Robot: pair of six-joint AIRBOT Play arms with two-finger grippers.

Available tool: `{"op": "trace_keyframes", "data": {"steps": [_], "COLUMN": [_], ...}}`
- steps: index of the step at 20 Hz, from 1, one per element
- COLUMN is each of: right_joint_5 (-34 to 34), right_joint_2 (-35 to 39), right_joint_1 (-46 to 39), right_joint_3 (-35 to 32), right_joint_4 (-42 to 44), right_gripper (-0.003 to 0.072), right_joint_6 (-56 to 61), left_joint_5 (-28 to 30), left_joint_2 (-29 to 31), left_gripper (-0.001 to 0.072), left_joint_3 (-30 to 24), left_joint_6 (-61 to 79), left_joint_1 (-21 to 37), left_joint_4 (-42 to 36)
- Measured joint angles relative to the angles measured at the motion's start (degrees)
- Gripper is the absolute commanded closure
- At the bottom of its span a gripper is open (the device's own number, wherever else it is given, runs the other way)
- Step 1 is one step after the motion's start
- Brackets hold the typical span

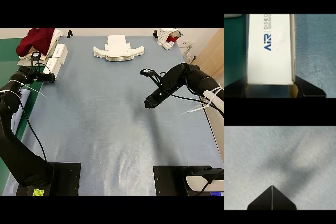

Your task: Fold the box.

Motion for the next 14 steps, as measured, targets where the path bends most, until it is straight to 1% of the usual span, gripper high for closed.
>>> {"op": "trace_keyframes", "data": {"steps": [3, 4, 5, 11, 14], "right_joint_5": [0.00, 0.00, 0.00, 0.00, 0.00], "right_joint_2": [0.00, 0.00, 0.00, 0.00, 0.00], "right_joint_1": [0.00, 0.00, 0.00, -0.07, -0.07], "right_joint_3": [0.00, 0.00, 0.00, 0.00, 0.00], "right_joint_4": [0.00, 0.02, 0.00, 0.00, 0.00], "right_gripper": [0.0684, 0.0684, 0.0684, 0.0684, 0.0684], "right_joint_6": [0.02, 0.02, 0.00, 0.00, 0.00], "left_joint_5": [-0.11, -0.13, -0.13, -1.73, -5.33], "left_joint_2": [-0.07, -0.09, -0.09, 1.07, 3.39], "left_gripper": [0.0288, 0.0232, 0.0016, 0.0016, 0.0016], "left_joint_3": [0.07, 0.07, 0.07, 0.07, 0.09], "left_joint_6": [-0.09, -0.15, -0.15, -0.22, -0.22], "left_joint_1": [0.00, 0.00, 0.00, 0.24, 1.01], "left_joint_4": [0.09, 0.11, 0.13, 0.55, 0.50]}}
